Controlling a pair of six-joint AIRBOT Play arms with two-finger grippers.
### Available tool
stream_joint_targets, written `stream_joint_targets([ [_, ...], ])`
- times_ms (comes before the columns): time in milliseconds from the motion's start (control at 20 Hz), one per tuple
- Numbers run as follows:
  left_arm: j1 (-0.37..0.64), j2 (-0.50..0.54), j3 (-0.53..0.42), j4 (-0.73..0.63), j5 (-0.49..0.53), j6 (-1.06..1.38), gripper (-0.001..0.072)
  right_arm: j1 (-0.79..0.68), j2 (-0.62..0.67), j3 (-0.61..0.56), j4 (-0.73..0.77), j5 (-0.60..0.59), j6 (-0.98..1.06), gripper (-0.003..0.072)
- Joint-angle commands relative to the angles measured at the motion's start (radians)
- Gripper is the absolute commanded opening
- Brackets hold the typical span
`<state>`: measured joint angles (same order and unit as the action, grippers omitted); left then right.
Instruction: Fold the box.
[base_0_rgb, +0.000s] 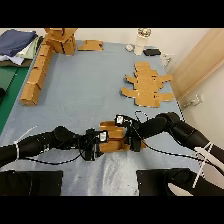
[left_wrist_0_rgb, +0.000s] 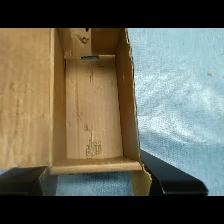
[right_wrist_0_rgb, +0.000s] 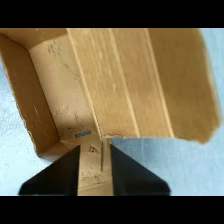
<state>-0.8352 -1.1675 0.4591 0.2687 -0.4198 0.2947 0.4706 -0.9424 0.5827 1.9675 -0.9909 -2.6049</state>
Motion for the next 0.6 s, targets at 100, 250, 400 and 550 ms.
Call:
stream_joint_targets([
  [100,0.000,0.000,0.001,0.000,0.000,0.000,0.0607,0.025,0.005,0.000,0.011,-0.034,-0.040,0.0265],
  [250,0.000,0.000,0.001,0.000,0.000,0.001,0.0607,0.024,0.005,0.000,-0.056,-0.027,-0.041,0.0341],
  [400,0.000,0.000,0.001,0.000,0.000,0.000,0.0607,0.024,0.010,0.000,-0.200,-0.003,-0.040,0.0425],
  [550,0.000,0.000,0.001,0.000,0.000,0.000,0.0607,0.022,0.025,0.000,-0.293,-0.012,-0.020,0.0482],
])
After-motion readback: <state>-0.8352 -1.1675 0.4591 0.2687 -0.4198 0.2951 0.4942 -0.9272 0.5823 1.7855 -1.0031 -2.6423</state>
